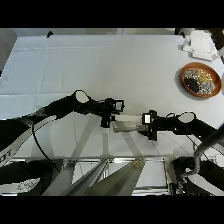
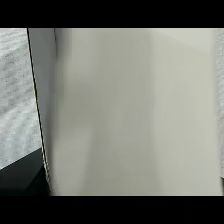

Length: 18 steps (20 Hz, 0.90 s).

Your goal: Fold the box and place the chain.

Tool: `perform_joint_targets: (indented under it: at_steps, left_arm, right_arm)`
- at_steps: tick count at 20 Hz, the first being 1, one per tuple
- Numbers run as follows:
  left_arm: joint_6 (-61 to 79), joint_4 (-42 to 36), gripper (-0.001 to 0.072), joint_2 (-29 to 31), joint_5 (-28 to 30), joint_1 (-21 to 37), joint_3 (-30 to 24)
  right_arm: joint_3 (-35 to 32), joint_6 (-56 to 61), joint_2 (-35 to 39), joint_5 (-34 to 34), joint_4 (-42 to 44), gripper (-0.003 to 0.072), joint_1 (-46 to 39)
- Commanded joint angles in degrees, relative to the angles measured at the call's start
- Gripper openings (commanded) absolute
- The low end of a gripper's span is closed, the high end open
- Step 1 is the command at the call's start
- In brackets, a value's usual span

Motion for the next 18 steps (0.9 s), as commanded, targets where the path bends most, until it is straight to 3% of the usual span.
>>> perform_joint_targets:
  at_steps: [1, 2, 9, 14, 15, 16, 18]
  left_arm:
    - [-3.7, 0.1, 0.0428, 3.1, -0.4, 0.8, 0.1]
    - [-6.4, 0.6, 0.0516, 4.3, -0.4, 1.5, 0.1]
    - [-24.7, 17.2, 0.0536, 11.2, -4.6, 8.1, 0.1]
    - [-27.8, 17.5, 0.0532, 18.0, -10.1, 10.0, 0.1]
    - [-27.9, 16.4, 0.0501, 19.7, -12.2, 9.7, 0.1]
    - [-27.9, 14.7, 0.0424, 21.1, -15.0, 9.3, 0.1]
    - [-27.8, 10.8, 0.0181, 22.4, -22.1, 7.5, 0.1]
  right_arm:
    - [0.1, 0.3, 0.0, 0.1, -0.1, 0.0413, 0.0]
    - [0.1, 0.3, 0.0, 0.1, -0.1, 0.0413, 0.0]
    - [0.1, 0.3, 0.0, 0.1, -0.1, 0.0413, 0.0]
    - [0.1, 0.3, 0.0, 0.1, -0.1, 0.0413, 0.0]
    - [0.1, 0.3, 0.0, 0.1, -0.1, 0.0413, 0.0]
    - [0.1, 0.3, 0.0, 0.1, -0.1, 0.0413, 0.0]
    - [0.1, 0.3, 0.0, 0.1, -0.1, 0.0413, 0.0]
